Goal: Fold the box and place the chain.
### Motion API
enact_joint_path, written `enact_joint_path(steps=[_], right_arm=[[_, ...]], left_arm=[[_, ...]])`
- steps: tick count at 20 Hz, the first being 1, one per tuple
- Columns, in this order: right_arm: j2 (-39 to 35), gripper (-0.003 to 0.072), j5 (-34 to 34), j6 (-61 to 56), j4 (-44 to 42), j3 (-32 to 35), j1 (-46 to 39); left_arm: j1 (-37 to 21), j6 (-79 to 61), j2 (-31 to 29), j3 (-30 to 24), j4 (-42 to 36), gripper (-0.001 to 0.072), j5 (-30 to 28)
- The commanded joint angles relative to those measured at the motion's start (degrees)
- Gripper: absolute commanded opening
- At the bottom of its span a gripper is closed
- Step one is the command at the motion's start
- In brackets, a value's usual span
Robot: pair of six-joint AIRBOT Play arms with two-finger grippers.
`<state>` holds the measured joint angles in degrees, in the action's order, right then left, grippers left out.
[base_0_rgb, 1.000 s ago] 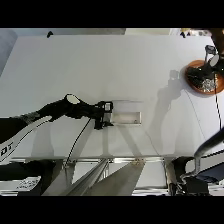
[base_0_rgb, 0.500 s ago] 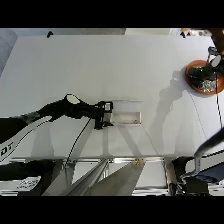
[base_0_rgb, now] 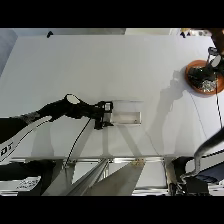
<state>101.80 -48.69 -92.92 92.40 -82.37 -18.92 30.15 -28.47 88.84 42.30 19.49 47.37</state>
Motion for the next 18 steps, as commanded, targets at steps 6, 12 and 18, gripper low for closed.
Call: enact_joint_path(steps=[6, 12, 18], right_arm=[[-12.3, 0.0016, -8.0, 9.1, 1.3, -0.1, 0.0], [-25.1, 0.0016, -22.7, 16.9, -10.2, 0.0, 0.0], [-37.0, 0.0016, -32.2, 20.2, -25.9, 0.0, 3.4]], left_arm=[[0.0, 0.0, 0.0, 0.0, 0.0, 0.0273, 0.0], [0.0, 0.0, 0.0, 0.0, 0.0, 0.0273, 0.0], [0.0, 0.0, 0.0, 0.0, 0.0, 0.0273, 0.0]])
